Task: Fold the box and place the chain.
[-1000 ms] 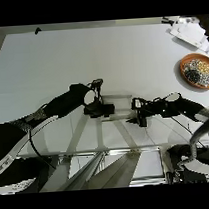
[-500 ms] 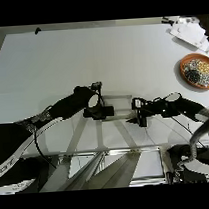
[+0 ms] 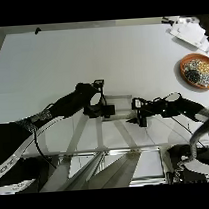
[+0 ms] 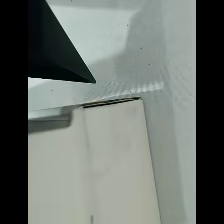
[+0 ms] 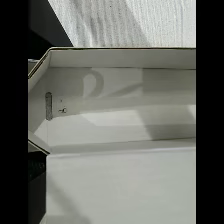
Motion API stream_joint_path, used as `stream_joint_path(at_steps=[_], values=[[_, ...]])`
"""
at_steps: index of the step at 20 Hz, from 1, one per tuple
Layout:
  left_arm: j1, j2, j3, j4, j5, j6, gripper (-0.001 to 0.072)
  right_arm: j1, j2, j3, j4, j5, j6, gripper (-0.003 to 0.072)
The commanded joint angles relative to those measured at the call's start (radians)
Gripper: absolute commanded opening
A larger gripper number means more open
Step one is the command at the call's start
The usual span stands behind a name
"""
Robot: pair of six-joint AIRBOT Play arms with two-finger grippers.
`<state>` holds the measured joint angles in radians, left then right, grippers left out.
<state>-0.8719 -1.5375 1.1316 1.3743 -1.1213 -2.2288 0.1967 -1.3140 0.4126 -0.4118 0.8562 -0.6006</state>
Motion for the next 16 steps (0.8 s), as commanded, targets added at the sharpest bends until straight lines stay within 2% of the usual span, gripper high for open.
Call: stream_joint_path(at_steps=[1, 2, 4, 6, 9, 13, 14, 16], values=[[0.003, -0.005, 0.062, 0.040, -0.087, 0.005, 0.0439, 0.000, 0.001, 0.001, 0.000, 0.000, 0.001, 0.0421], [0.006, -0.011, 0.066, 0.032, -0.131, 0.005, 0.0462, 0.000, 0.001, 0.001, 0.000, 0.000, 0.001, 0.0421], [0.009, -0.025, 0.072, 0.030, -0.212, 0.005, 0.0464, 0.000, 0.001, 0.001, 0.000, 0.000, 0.001, 0.0421], [0.010, -0.045, 0.099, 0.031, -0.252, 0.006, 0.0464, 0.000, 0.001, 0.001, 0.000, 0.000, 0.001, 0.0421], [0.009, -0.074, 0.154, 0.034, -0.245, 0.007, 0.0461, 0.000, 0.001, 0.001, 0.000, 0.000, 0.001, 0.0421], [-0.003, -0.102, 0.154, 0.020, -0.221, 0.002, 0.0447, 0.000, 0.001, 0.001, 0.000, 0.000, 0.001, 0.0421], [-0.003, -0.108, 0.154, 0.009, -0.217, -0.001, 0.0382, 0.000, 0.001, 0.001, 0.000, 0.000, 0.001, 0.0421], [-0.003, -0.117, 0.153, 0.011, -0.212, -0.002, 0.0374, 0.000, 0.001, 0.001, 0.000, 0.000, 0.001, 0.0421]])
